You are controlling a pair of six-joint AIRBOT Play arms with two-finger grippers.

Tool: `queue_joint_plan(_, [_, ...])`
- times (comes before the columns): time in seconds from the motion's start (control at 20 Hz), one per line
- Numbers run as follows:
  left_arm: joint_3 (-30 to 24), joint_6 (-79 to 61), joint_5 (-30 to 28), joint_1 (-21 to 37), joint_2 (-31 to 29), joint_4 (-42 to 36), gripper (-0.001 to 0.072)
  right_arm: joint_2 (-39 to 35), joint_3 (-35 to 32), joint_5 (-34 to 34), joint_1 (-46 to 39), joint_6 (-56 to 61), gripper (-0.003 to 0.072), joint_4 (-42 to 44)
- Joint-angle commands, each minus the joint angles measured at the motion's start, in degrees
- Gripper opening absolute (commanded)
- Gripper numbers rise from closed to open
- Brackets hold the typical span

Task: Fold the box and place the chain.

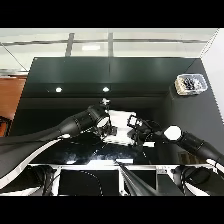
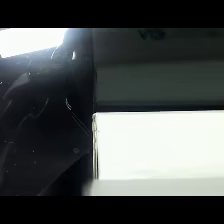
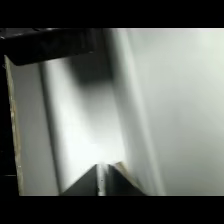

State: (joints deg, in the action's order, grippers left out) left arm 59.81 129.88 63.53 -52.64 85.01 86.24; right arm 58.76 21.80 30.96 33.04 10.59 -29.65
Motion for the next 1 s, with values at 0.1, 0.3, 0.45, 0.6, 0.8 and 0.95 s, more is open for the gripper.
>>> queue_joint_plan(0.1, [0.1, 0.0, 0.0, 0.0, 0.0, 0.1, 0.0033, -4.9, 1.8, 6.6, -6.1, 15.9, 0.0018, -6.4])
queue_joint_plan(0.3, [0.1, 0.0, 0.1, 0.0, 0.0, 0.1, 0.0033, -14.2, 5.0, 19.4, -24.4, 44.7, 0.0018, -27.1])
queue_joint_plan(0.45, [0.1, 0.0, 0.0, 0.0, 0.0, 0.1, 0.0033, -13.2, 3.9, 23.2, -44.4, 69.3, 0.0018, -38.3])
queue_joint_plan(0.6, [0.1, 0.0, 0.0, 0.0, 0.0, 0.1, 0.0033, -7.3, -0.1, 31.8, -55.6, 63.1, 0.0018, -30.4])
queue_joint_plan(0.8, [0.1, 0.0, 0.0, 0.0, 0.0, 0.1, 0.0033, 1.4, -1.3, 38.7, -50.3, 51.1, 0.0017, -15.1])
queue_joint_plan(0.95, [0.1, 0.0, 0.0, 0.0, 0.0, 0.1, 0.0033, 6.9, -1.3, 41.4, -42.2, 46.6, 0.0018, -11.3])
